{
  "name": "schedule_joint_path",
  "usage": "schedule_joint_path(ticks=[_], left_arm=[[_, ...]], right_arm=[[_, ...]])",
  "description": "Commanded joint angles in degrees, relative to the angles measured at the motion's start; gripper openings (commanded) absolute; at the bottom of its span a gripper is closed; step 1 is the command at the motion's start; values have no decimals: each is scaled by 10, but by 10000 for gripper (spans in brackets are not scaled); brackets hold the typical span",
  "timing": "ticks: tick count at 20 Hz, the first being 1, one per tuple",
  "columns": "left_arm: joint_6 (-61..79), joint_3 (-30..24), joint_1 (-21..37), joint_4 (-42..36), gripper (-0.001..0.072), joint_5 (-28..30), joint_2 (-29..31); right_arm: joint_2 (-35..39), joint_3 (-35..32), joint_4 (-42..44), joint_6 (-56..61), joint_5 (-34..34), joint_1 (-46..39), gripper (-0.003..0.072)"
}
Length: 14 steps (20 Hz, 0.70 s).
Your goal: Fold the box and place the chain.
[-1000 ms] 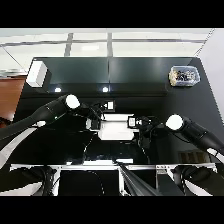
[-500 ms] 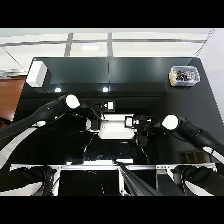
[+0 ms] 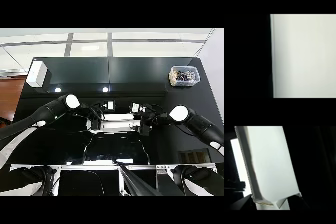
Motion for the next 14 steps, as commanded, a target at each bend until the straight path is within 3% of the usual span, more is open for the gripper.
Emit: schedule_joint_path(ticks=[1,3,9,12,14], left_arm=[[0,0,0,0,28,-1,0],[0,0,0,0,28,-1,0],[0,0,0,0,28,-1,0],[0,0,0,0,28,-1,0],[0,0,0,0,28,-1,0]], right_arm=[[1,4,14,-34,8,-8,705],[-3,3,58,-44,8,-8,705],[-35,-12,78,-134,21,-10,705],[-34,-11,50,-137,6,-28,705],[-27,-11,21,-134,40,-60,705]])
